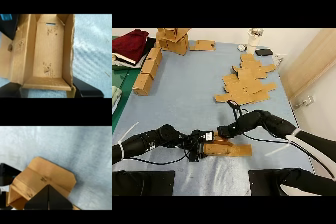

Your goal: Fold the box.

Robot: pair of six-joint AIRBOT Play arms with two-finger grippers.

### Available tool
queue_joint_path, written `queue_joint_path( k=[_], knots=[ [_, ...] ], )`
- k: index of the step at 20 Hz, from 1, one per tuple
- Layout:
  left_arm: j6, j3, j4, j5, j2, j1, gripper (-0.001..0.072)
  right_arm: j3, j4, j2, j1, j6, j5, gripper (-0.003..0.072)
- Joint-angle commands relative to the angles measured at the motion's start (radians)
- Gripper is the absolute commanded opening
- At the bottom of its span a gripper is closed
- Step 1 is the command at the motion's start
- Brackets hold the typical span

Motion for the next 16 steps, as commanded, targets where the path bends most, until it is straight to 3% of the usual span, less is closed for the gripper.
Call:
queue_joint_path(
  k=[1, 4, 6, 7, 9, 10, 16],
  knots=[
    [0.000, 0.001, 0.000, 0.000, 0.000, 0.001, 0.0613, 0.014, -0.246, 0.159, -0.002, 0.016, -0.070, 0.0005],
    [0.000, 0.001, 0.000, 0.000, 0.000, 0.001, 0.0613, 0.017, -0.405, 0.351, 0.000, 0.016, -0.248, 0.0005],
    [0.000, 0.001, 0.000, 0.000, 0.000, 0.001, 0.0614, -0.014, -0.359, 0.458, 0.027, -0.220, -0.385, 0.0006],
    [0.000, 0.001, 0.000, 0.000, 0.000, 0.001, 0.0614, -0.050, -0.296, 0.498, 0.051, -0.362, -0.446, 0.0057],
    [0.000, 0.001, 0.000, 0.000, 0.000, 0.001, 0.0613, -0.132, -0.270, 0.528, 0.099, -0.467, -0.455, 0.0517],
    [0.000, 0.001, 0.000, 0.000, 0.000, 0.001, 0.0614, -0.164, -0.298, 0.523, 0.116, -0.534, -0.427, 0.0577],
    [0.000, 0.001, 0.000, 0.000, 0.000, 0.001, 0.0613, -0.187, -0.330, 0.365, 0.126, -0.805, -0.196, 0.0578]
  ],
)
